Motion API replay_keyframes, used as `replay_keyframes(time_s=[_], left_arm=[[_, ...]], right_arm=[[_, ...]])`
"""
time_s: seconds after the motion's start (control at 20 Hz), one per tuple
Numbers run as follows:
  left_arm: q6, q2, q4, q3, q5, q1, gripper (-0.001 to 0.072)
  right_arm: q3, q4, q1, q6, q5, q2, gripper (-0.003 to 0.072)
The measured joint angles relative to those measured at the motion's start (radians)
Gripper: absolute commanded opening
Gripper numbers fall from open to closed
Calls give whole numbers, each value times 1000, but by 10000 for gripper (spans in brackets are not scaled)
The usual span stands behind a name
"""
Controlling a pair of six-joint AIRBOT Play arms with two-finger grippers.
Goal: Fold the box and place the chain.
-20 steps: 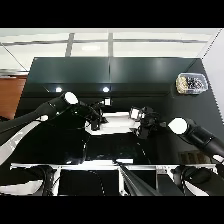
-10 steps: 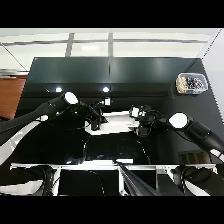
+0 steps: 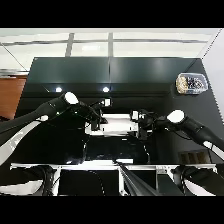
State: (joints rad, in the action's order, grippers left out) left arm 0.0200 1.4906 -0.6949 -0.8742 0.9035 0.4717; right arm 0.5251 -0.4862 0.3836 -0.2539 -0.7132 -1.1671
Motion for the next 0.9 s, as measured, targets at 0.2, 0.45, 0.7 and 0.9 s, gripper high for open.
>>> replay_keyframes(time_s=[0.2,0.45,0.7,0.9], left_arm=[[0,0,1,0,-1,0,28],[0,0,2,0,-1,0,28],[0,0,1,0,-1,0,28],[0,0,1,0,-2,0,28]], right_arm=[[-2,-15,-3,-25,3,-39,691],[-2,-25,-2,-34,4,-65,689],[-2,-29,1,-37,3,-73,560],[-2,-39,14,-33,19,-75,560]])
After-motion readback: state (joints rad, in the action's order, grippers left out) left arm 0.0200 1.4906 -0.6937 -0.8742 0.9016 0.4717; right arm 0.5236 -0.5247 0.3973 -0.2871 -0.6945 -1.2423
